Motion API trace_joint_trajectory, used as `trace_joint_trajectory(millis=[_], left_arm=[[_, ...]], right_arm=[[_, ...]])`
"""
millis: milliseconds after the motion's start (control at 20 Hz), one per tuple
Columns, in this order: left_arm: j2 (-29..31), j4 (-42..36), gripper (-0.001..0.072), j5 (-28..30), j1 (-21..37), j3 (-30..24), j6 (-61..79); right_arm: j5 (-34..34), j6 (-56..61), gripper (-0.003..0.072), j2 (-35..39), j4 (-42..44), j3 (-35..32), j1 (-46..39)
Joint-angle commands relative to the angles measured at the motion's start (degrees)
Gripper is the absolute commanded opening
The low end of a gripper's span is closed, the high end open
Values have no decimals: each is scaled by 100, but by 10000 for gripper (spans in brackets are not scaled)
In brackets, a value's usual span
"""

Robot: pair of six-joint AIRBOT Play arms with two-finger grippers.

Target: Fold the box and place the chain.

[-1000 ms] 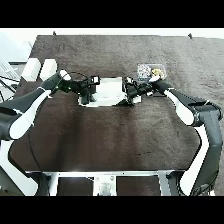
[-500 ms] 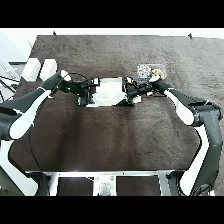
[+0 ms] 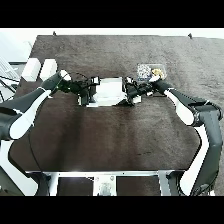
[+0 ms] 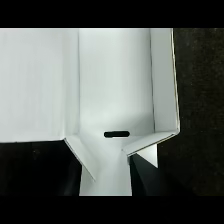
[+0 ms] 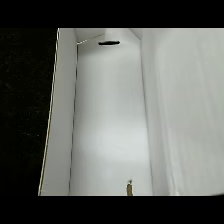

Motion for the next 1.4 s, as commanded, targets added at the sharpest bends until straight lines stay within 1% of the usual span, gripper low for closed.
trace_joint_trajectory(millis=[0, 150, 300, 350, 600, 700, 800, 900, 950, 1000, 1100, 1150, 1200, 1350], left_arm=[[-4, -52, 286, -136, 0, -2, 17], [-4, -157, 286, -181, -72, -2, 133], [-4, -291, 284, -70, -164, -2, 232], [-7, -348, 207, -31, -166, -4, 315], [-24, -787, 210, 188, -164, -4, 573], [-66, -815, 211, 210, -157, -4, 675], [-192, -1001, 317, -37, -157, -2, 925], [-267, -1128, 327, -114, -160, -2, 922], [-289, -1298, 517, -140, -157, -4, 920], [-291, -1366, 603, -131, -160, -2, 925], [-291, -1412, 604, -74, -157, -2, 1093], [-291, -1425, 622, -76, -157, -2, 1097], [-291, -1425, 702, -72, -157, -2, 1086], [-291, -1425, 702, -9, -157, -2, 1130]], right_arm=[[0, 0, 571, 4, 0, -2, 0], [0, 2, 571, 4, 0, -2, 0], [0, 2, 571, 4, 0, -2, 0], [0, 2, 571, 4, 0, -2, 0], [0, 0, 571, 4, 0, -2, 0], [0, 2, 571, 4, 0, -2, 0], [0, 2, 571, 4, 0, -2, 0], [0, 2, 571, 4, 2, -2, 0], [0, 0, 571, 4, 0, -2, 0], [0, 2, 571, 4, 0, -2, 0], [0, 2, 571, 4, 2, -2, 0], [0, 2, 571, 4, 0, -2, 0], [0, 2, 571, 4, 2, -2, 0], [0, 0, 571, 4, 0, -2, 0]])
